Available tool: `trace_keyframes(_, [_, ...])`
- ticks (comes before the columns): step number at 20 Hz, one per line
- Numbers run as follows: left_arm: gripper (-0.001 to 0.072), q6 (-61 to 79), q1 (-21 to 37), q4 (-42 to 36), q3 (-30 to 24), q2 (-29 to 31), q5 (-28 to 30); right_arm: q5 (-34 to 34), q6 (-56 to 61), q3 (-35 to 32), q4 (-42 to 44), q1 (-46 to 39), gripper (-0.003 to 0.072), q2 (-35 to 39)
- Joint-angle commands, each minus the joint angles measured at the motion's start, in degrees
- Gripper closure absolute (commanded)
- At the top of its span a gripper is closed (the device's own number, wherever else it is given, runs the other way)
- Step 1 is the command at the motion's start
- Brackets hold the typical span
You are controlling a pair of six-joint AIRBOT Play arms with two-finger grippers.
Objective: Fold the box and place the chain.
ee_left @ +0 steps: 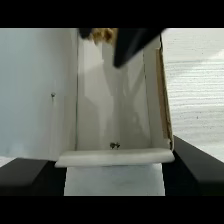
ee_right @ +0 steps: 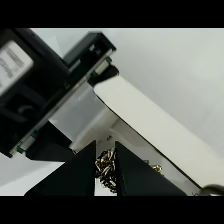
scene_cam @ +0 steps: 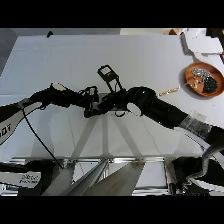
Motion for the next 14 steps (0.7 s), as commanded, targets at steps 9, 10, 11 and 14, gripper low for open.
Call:
trace_keyframes(9, [0.0434, 0.02, -0.02, 0.02, 0.0, -0.02, 0.02, 4.44, 0.68, 0.02, -3.3, -0.11, 0.0439, -2.19])
trace_keyframes(10, [0.0434, 0.02, -0.02, 0.0, 0.0, -0.02, 0.02, 4.44, 1.42, 0.07, -3.34, -0.11, 0.0376, -2.16])
trace_keyframes(11, [0.0434, 0.02, -0.02, 0.02, 0.0, -0.02, 0.02, 4.44, 1.44, 0.13, -3.32, -0.11, 0.0362, -2.01])
trace_keyframes(14, [0.0434, 0.02, -0.02, 0.0, 0.0, -0.02, 0.02, 5.77, 1.4, 0.7, -4.48, -0.11, 0.0345, 0.22])
